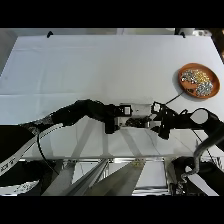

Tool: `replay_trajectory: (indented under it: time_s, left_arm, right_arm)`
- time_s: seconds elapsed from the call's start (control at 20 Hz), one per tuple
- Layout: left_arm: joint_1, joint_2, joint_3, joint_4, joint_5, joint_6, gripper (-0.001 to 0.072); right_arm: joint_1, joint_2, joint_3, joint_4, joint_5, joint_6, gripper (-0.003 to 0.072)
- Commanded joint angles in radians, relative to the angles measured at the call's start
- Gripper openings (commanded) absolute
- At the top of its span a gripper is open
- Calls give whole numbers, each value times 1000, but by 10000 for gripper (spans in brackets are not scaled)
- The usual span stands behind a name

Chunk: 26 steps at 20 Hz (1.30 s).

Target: Fold the box and place the chain.

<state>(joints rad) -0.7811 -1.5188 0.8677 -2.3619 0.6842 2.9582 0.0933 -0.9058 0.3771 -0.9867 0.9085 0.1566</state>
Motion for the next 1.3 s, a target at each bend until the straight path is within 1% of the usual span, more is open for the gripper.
replay_trajectory:
  time_s: [0.0,0.35,0.4,0.5,0.55,0.6,0.7,0.75,0.8,0.85,0.9,0.95,1.1,1.25]
  left_arm:
    - [0,-1,0,0,0,0,73]
    - [0,-1,0,0,0,0,73]
    - [0,0,0,0,0,0,73]
    - [0,0,0,0,0,0,73]
    - [0,-1,0,0,0,0,73]
    - [0,0,0,0,0,0,73]
    - [0,-1,0,0,0,0,73]
    - [0,0,0,0,0,0,73]
    - [0,-1,0,0,0,0,73]
    - [0,-1,0,0,0,0,73]
    - [0,-1,0,0,0,0,73]
    - [0,0,0,0,0,0,73]
    - [0,0,0,0,0,0,73]
    - [0,0,0,0,0,0,73]
  right_arm:
    - [-1,-46,-3,29,-33,-174,487]
    - [-1,-144,-3,135,-144,-174,478]
    - [-1,-150,-3,134,-148,-174,463]
    - [-1,-153,-3,132,-151,-173,389]
    - [-1,-153,-3,132,-155,-173,369]
    - [-1,-153,-3,132,-155,-173,284]
    - [-1,-153,-3,132,-159,-173,184]
    - [-1,-153,-3,131,-159,-173,148]
    - [-1,-153,-3,131,-159,-173,147]
    - [-1,-151,-3,130,-162,-173,125]
    - [-1,-149,-3,128,-163,-173,42]
    - [-1,-145,-3,123,-166,-172,12]
    - [-1,-111,-3,98,-197,-165,12]
    - [-1,-37,-3,79,-205,-153,11]
